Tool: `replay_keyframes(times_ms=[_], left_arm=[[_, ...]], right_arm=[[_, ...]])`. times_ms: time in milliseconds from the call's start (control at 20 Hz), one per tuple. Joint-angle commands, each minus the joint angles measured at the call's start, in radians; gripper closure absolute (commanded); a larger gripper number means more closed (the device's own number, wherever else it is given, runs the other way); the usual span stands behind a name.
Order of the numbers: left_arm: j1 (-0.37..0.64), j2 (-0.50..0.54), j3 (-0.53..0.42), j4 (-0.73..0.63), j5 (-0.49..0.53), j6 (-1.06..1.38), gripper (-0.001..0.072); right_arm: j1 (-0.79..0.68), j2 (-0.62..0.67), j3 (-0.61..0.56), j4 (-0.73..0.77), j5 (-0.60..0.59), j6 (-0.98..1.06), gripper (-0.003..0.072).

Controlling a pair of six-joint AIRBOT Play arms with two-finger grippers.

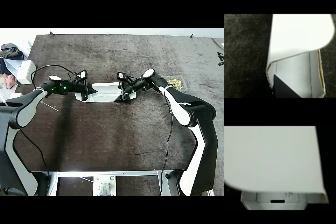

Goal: Fold the box and place the chain.

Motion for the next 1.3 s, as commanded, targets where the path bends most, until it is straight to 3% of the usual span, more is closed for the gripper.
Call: replay_keyframes(times_ms=[0,250,400,450,1250], left_arm=[[0.0,0.0,0.0,0.0,-0.003,-0.001,0.0697],[0.0,0.001,0.0,0.0,-0.003,-0.001,0.0697],[0.0,0.001,0.0,0.0,-0.003,-0.001,0.0697],[0.0,0.001,0.0,0.0,-0.003,-0.001,0.0697],[0.0,0.001,0.0,0.0,-0.004,-0.001,0.0697]], right_arm=[[0.0,-0.009,0.016,-0.002,0.019,0.017,0.0021],[0.002,-0.009,0.016,-0.015,0.017,0.016,0.0032],[0.002,-0.009,0.016,-0.038,0.005,0.016,0.0084],[0.002,-0.009,0.016,-0.041,0.0,0.016,0.0149],[0.002,-0.009,0.016,-0.04,-0.018,0.016,0.0148]])
